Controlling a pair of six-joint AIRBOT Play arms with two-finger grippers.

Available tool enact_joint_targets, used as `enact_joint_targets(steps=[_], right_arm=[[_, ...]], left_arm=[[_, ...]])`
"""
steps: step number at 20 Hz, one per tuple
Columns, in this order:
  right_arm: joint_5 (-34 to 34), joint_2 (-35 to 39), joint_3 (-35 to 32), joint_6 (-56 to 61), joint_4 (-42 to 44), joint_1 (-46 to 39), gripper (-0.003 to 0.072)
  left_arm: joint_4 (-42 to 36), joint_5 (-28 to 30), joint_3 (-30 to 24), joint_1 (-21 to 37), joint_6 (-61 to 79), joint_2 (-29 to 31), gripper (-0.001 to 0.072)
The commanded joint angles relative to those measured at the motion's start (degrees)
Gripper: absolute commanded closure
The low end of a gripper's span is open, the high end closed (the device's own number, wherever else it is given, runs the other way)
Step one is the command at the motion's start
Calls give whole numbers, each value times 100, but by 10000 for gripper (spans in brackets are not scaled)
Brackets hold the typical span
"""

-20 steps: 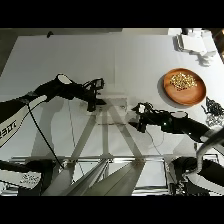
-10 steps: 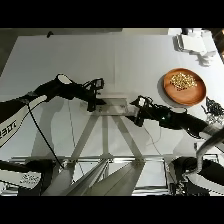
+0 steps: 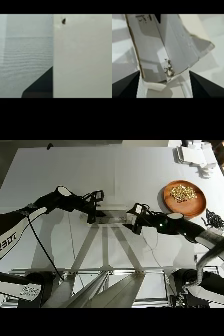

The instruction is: Fold the box and place the chain.

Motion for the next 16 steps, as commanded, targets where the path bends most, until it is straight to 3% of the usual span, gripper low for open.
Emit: enact_joint_targets(steps=[1,4,8,16], right_arm=[[74,-308,474,1021,-1217,0,23],[118,-310,629,1062,-1429,0,22],[704,-374,761,1040,-1751,-114,22],[1274,-1078,1298,1038,-1967,-236,23]], left_arm=[[-7,-7,4,-4,0,-2,702],[-7,-7,4,-4,0,-2,702],[-7,-7,4,-4,0,-2,702],[-7,-7,4,-4,0,-2,702]])
